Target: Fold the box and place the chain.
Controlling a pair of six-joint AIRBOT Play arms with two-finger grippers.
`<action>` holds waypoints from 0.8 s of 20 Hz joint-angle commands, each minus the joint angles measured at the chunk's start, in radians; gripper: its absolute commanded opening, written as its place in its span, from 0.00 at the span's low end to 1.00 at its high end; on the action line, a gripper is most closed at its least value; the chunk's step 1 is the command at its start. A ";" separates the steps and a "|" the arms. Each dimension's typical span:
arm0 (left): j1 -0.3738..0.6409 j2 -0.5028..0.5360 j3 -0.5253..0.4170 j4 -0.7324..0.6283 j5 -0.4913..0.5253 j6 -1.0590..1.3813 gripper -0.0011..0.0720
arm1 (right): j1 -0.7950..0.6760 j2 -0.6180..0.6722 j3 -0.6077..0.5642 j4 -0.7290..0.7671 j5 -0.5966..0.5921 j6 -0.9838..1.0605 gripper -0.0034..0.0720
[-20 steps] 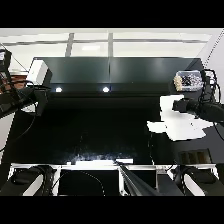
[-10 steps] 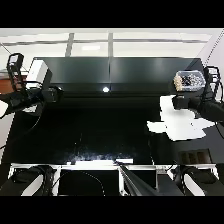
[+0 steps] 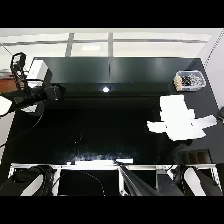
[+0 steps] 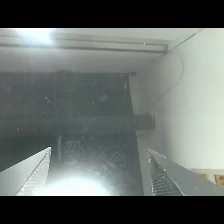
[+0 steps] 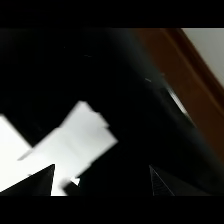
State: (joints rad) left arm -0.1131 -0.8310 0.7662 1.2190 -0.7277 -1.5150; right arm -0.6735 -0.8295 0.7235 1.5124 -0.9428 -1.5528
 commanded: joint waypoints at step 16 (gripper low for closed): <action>-0.036 -0.123 0.000 0.003 0.078 0.051 0.98 | -0.192 -0.509 0.203 0.557 -0.111 -0.495 0.97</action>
